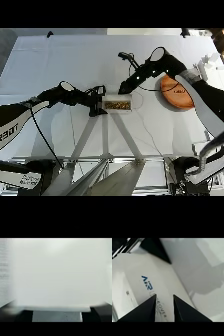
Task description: Fold the box and place the chain.
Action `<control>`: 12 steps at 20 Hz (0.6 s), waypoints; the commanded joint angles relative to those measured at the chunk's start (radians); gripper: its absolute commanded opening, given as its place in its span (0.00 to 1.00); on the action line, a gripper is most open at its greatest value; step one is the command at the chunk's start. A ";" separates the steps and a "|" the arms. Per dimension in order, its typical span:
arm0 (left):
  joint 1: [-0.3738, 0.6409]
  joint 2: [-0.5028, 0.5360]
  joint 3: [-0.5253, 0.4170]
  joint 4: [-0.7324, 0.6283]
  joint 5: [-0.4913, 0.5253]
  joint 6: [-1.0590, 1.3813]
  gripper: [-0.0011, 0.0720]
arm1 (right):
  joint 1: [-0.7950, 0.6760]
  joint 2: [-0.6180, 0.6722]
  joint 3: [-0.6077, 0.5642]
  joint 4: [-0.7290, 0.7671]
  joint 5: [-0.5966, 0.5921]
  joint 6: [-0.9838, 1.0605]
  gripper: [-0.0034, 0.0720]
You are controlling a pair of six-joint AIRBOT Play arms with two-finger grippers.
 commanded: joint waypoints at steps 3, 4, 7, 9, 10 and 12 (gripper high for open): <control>0.000 0.000 0.000 0.000 0.000 0.000 0.37 | 0.077 0.030 -0.007 -0.096 -0.022 -0.036 0.36; 0.000 0.000 0.000 0.000 0.000 0.000 0.37 | 0.088 0.045 -0.013 -0.111 -0.047 -0.037 0.36; 0.000 0.000 0.000 0.000 0.000 0.000 0.37 | 0.132 0.100 -0.063 -0.197 -0.140 -0.041 0.36; 0.000 0.000 0.000 0.000 0.000 0.000 0.37 | 0.156 0.146 -0.116 -0.244 -0.217 -0.041 0.36; 0.000 0.000 0.000 0.000 0.000 0.000 0.37 | 0.165 0.179 -0.153 -0.256 -0.259 -0.041 0.36; 0.000 0.000 0.000 0.000 0.000 0.000 0.37 | 0.180 0.254 -0.239 -0.259 -0.352 -0.041 0.36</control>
